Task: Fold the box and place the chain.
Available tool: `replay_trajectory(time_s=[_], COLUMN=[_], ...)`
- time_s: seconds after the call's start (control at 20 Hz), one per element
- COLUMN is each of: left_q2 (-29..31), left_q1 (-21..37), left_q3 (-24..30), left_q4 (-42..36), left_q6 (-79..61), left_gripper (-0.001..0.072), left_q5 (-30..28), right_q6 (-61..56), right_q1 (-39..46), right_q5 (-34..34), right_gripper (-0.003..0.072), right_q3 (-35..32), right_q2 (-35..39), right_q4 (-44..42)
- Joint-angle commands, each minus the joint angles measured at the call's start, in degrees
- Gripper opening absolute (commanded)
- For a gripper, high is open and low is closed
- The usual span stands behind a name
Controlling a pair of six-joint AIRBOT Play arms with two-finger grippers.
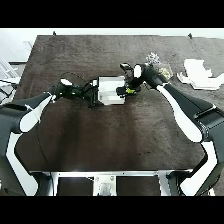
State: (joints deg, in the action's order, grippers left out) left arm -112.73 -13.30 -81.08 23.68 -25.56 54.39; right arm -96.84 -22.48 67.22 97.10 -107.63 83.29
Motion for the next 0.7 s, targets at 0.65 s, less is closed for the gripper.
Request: replay_trajectory(time_s=[0.65], left_q2=[-0.02], left_q1=[0.02], left_q3=[0.00], left_q4=[0.09], left_q6=[0.02], left_gripper=[0.0290], left_q5=[0.09], right_q6=[-10.27], right_q1=[-2.10], right_q5=[-1.46], right_gripper=[0.0312], right_q3=[0.39], right_q2=[0.02], right_q4=[4.85])
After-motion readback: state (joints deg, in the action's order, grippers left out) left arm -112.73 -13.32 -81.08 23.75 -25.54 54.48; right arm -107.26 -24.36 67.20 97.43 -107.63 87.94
